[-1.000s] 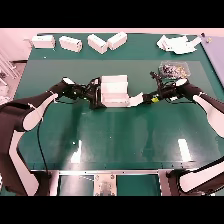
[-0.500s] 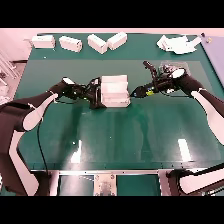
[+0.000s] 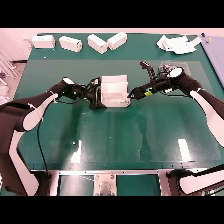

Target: Fold the box and place the chain.

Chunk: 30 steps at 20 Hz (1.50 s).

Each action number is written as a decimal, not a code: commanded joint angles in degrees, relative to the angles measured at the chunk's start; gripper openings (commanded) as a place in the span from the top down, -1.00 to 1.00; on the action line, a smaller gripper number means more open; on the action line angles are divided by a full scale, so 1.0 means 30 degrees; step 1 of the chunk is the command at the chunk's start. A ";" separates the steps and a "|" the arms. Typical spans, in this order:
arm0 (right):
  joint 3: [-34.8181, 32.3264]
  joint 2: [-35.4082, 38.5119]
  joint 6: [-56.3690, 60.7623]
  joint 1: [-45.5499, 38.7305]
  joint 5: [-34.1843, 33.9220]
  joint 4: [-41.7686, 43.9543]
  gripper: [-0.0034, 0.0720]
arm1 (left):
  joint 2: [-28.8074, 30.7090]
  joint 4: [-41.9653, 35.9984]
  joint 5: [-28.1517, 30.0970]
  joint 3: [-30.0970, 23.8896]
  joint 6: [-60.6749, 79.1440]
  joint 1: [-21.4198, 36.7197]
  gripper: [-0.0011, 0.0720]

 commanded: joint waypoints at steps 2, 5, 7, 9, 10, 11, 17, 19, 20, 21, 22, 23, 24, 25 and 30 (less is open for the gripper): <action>0.0022 0.0015 0.0379 0.0029 -0.0503 -0.0095 -0.08 | 0.0015 0.0000 0.0000 -0.0007 0.0000 0.0015 -0.63; 0.0022 0.0015 0.0401 0.0029 -0.0546 -0.0437 -0.10 | 0.0015 0.0000 0.0007 -0.0007 0.0000 0.0015 -0.63; 0.0022 -0.0036 0.0911 0.0029 -0.0583 -0.0794 -0.10 | 0.0015 0.0000 0.0007 -0.0007 0.0000 0.0015 -0.63; 0.0022 -0.0160 0.1020 0.0036 -0.0678 -0.0794 -0.12 | 0.0015 0.0007 0.0000 -0.0007 0.0000 0.0015 -0.63; 0.0022 -0.0219 0.1020 0.0102 -0.0714 -0.0787 -0.13 | 0.0015 0.0007 0.0000 -0.0007 0.0000 0.0015 -0.63; 0.0022 -0.0255 0.1020 0.0211 -0.0838 -0.0736 -0.13 | 0.0015 0.0000 0.0007 -0.0007 0.0000 0.0015 -0.63; 0.0029 -0.0262 0.1239 0.1064 -0.1195 -0.0729 -0.21 | 0.0015 0.0000 -0.0007 -0.0007 0.0000 0.0015 -0.63; 0.0029 -0.0262 0.1552 0.1246 -0.1202 -0.0794 -0.21 | 0.0015 0.0000 -0.0022 -0.0007 0.0000 0.0015 -0.63; 0.0029 -0.0262 0.1639 0.1304 -0.1209 -0.0809 -0.21 | 0.0015 0.0000 -0.0015 -0.0007 0.0000 0.0015 -0.63; 0.0029 -0.0262 0.2018 0.1355 -0.1421 -0.0896 -0.21 | 0.0015 0.0000 -0.0022 -0.0007 0.0000 0.0015 -0.63; 0.0058 -0.0262 0.2382 0.1421 -0.1690 -0.1100 -0.21 | 0.0015 0.0000 -0.0029 -0.0007 0.0000 0.0015 -0.63; 0.0138 -0.0262 0.2783 0.1515 -0.1792 -0.1406 -0.21 | 0.0015 0.0000 -0.0036 -0.0007 0.0000 0.0015 -0.63; 0.0291 -0.0262 0.3140 0.1647 -0.1800 -0.1836 -0.21 | 0.0015 0.0000 -0.0036 -0.0007 0.0000 0.0015 -0.63; 0.0466 -0.0262 0.3672 0.1829 -0.1851 -0.2419 -0.21 | 0.0015 0.0000 -0.0036 -0.0007 0.0000 0.0015 -0.63; 0.1559 -0.0262 0.6462 0.2856 -0.2011 -0.5180 -0.21 | 0.0015 0.0000 -0.0044 -0.0007 0.0000 0.0015 -0.63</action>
